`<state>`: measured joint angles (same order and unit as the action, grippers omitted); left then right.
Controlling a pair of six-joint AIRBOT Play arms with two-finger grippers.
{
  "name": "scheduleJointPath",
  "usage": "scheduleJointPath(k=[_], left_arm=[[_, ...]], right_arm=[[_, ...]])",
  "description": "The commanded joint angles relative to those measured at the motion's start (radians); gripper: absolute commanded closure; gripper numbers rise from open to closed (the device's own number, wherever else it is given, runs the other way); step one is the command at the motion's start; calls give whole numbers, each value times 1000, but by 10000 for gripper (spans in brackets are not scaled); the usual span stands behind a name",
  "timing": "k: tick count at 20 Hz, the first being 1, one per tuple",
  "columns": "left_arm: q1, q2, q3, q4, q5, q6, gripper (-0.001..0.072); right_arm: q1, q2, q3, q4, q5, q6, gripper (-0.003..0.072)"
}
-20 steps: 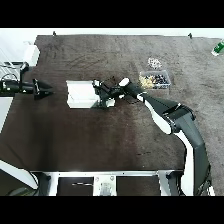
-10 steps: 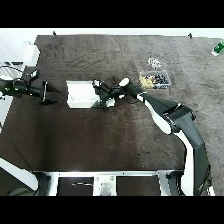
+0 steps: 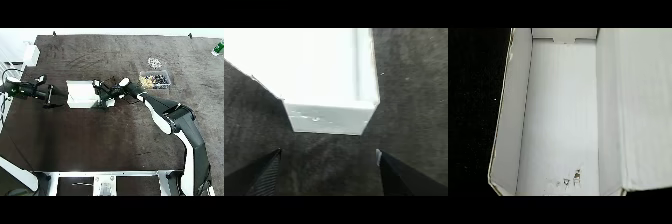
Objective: Fold the box and place the chain.
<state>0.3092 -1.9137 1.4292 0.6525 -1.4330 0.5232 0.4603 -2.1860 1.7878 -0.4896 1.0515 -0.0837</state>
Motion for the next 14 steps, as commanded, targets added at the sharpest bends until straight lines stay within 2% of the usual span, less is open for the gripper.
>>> scheduleJointPath(k=[1, 4, 11, 14], left_arm=[[-26, 0, -5, -1, 74, 36, -8], [-28, 0, -5, -1, 72, 36, -9], [-28, 0, -4, -8, -19, 40, -10], [-36, 0, -4, -13, -9, 64, -10]], right_arm=[[0, 0, 0, 0, 0, 0, 101], [0, 0, 0, 0, 0, 0, 101], [0, 0, 0, 0, 0, 0, 101], [0, 0, 0, 0, 0, 0, 100]])
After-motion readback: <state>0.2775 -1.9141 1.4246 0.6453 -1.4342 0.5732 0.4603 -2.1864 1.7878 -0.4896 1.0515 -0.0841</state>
